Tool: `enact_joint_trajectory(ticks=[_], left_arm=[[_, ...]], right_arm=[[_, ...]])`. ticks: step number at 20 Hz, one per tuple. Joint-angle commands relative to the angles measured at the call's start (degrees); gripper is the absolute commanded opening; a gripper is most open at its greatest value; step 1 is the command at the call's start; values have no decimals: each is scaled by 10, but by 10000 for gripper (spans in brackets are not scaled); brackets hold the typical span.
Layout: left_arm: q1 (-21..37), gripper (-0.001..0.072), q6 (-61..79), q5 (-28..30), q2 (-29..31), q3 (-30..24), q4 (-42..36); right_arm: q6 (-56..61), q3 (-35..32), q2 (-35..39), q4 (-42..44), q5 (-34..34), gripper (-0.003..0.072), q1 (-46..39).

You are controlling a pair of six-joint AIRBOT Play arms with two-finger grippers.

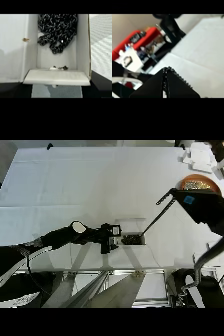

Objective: Fold the box and place the chain.

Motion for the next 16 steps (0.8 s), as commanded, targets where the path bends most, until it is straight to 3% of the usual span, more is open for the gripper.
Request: enact_joint_trajectory(ticks=[1,7,16], left_arm=[[0,315,0,0,0,0,0],[0,315,0,0,0,0,0],[0,315,0,0,0,0,0]], right_arm=[[-1,-1,-54,-141,3,15,53],[1,-2,-176,-329,21,15,177],[1,-22,-295,-414,-5,18,253]])
